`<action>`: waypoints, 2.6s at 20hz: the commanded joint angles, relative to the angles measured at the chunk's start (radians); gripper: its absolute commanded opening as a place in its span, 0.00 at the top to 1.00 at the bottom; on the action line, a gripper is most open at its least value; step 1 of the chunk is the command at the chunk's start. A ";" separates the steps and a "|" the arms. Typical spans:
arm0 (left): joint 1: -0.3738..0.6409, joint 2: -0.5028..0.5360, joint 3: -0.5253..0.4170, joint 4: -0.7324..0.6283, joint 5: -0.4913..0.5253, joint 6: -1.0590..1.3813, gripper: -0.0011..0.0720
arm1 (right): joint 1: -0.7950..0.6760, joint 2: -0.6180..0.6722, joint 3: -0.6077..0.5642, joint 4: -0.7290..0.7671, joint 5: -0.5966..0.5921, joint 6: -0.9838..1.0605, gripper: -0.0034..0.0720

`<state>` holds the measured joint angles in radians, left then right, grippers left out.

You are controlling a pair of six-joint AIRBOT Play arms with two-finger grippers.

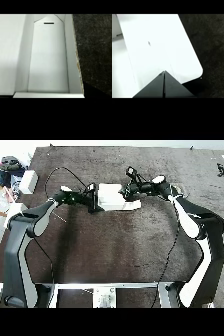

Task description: Fold the box and place the chain.

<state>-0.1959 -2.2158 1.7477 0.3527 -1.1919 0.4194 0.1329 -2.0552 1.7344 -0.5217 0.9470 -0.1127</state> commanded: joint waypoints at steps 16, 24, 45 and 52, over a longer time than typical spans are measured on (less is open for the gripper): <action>0.000 0.000 0.000 -0.002 0.004 0.000 0.50 | -0.061 0.183 0.000 -0.292 0.348 0.006 0.17; 0.000 0.000 0.000 -0.002 0.003 0.000 0.50 | -0.035 0.048 0.000 -0.323 0.309 0.003 0.17; 0.000 -0.001 0.000 -0.020 0.003 0.000 0.50 | 0.033 0.011 0.000 -0.218 0.197 0.000 0.60; 0.000 -0.001 0.000 -0.020 0.003 0.000 0.50 | 0.034 -0.002 0.000 -0.166 0.197 -0.053 0.38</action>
<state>-0.1947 -2.2162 1.7473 0.3332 -1.1896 0.4194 0.1661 -2.0529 1.7344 -0.7071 1.1416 -0.1501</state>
